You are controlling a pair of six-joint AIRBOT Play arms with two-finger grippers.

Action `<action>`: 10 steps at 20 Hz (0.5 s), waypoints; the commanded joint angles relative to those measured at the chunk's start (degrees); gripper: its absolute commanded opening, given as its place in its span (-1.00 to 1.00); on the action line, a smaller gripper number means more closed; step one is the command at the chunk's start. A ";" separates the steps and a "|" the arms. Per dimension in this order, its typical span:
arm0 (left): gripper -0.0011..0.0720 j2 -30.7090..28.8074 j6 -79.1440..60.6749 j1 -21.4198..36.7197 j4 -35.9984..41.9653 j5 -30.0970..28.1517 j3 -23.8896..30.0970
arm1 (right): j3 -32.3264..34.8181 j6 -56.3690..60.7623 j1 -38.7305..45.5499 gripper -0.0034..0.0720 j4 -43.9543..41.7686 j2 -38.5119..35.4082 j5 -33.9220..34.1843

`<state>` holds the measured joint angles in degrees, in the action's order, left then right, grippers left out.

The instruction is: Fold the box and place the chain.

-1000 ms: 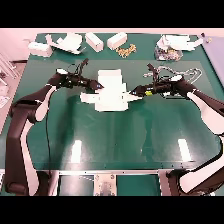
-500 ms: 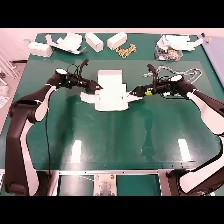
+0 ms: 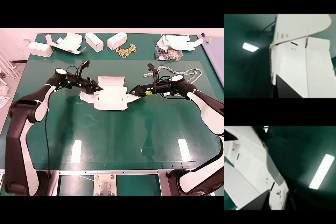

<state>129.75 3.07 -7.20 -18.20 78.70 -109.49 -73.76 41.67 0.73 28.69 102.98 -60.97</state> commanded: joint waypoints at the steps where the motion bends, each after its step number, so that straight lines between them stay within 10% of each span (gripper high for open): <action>1: -0.93 -0.04 -11.93 1.09 5.44 5.09 0.20 | 0.00 -1.88 2.14 -0.14 -2.27 -0.02 0.44; 10: -0.93 -0.04 -15.58 2.56 7.39 8.87 0.52 | 0.02 -2.12 8.28 -0.14 -7.30 0.00 0.55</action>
